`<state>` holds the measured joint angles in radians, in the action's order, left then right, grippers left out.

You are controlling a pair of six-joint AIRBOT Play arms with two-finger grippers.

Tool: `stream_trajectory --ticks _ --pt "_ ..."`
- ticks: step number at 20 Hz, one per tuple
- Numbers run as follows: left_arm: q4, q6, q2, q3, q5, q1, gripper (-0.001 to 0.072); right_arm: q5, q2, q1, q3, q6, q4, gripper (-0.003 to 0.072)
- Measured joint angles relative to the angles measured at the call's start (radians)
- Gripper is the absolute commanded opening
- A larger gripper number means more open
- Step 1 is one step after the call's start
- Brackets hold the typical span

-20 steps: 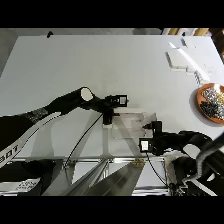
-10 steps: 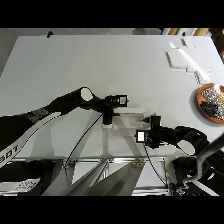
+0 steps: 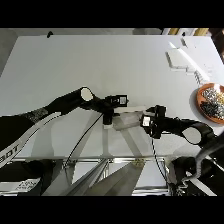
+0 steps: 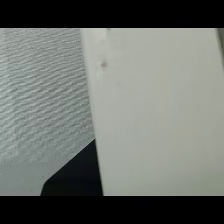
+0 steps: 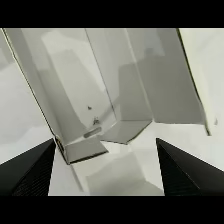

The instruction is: Fold the box and place the chain.

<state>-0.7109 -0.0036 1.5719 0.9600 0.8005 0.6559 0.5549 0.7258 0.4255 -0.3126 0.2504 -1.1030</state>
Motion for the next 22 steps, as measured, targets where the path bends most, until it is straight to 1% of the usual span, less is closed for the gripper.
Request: stream_trajectory --ticks 3,7,11,18,22 --pt "0.0 0.001 0.0 0.0 0.0 0.0 0.0015 0.024 0.038 -0.058 -0.008 -0.143 0.116 0.0692" --pt "-0.001 0.002 0.0 0.0 0.0 0.0 0.0015 0.072 0.121 -0.143 -0.033 -0.347 0.267 0.0692" --pt "-0.001 0.002 0.0 0.0 0.001 0.0 0.0015 0.126 0.208 -0.208 -0.074 -0.5 0.363 0.0692" --pt "-0.001 0.003 0.0 0.0 0.0 0.0 0.0015 0.222 0.331 -0.26 -0.111 -0.566 0.441 0.069" --pt "-0.001 0.003 0.0 0.0 0.0 0.0 0.0015 0.262 0.362 -0.265 -0.113 -0.574 0.455 0.0688"
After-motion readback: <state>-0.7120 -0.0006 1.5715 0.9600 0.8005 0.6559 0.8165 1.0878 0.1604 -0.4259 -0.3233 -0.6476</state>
